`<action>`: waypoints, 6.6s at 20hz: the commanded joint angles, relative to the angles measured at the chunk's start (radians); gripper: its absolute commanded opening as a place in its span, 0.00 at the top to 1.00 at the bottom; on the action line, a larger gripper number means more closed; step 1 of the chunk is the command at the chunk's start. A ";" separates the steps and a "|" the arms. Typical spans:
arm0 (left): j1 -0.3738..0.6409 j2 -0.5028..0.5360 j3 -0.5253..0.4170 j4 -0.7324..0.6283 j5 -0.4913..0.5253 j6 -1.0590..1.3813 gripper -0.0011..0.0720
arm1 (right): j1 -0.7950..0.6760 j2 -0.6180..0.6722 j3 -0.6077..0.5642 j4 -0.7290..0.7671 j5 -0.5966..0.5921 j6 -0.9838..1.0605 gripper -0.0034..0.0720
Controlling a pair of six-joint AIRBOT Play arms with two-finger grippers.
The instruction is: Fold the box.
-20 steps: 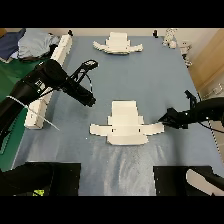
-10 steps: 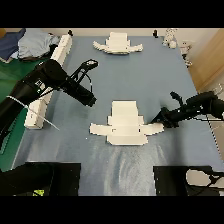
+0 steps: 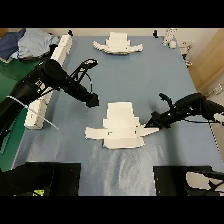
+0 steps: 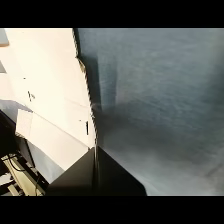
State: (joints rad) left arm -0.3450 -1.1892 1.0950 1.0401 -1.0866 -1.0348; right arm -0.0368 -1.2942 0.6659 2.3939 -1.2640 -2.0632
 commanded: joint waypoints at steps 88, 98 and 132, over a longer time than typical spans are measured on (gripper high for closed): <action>-0.147 -0.023 -0.416 -0.650 0.159 1.252 0.97 | 0.144 0.396 0.003 -0.710 0.436 0.829 0.61; -0.148 -0.063 -0.416 -0.650 0.139 1.223 0.96 | 0.144 0.396 0.003 -0.686 0.435 0.825 0.61; -0.148 -0.062 -0.416 -0.603 0.089 1.195 0.96 | 1.269 0.477 -0.194 -0.887 0.316 0.488 0.14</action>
State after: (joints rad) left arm -0.4934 -1.2514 0.6796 0.4370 -0.9981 0.1596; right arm 1.1687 -0.7227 0.4644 1.6276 -1.0183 -1.5284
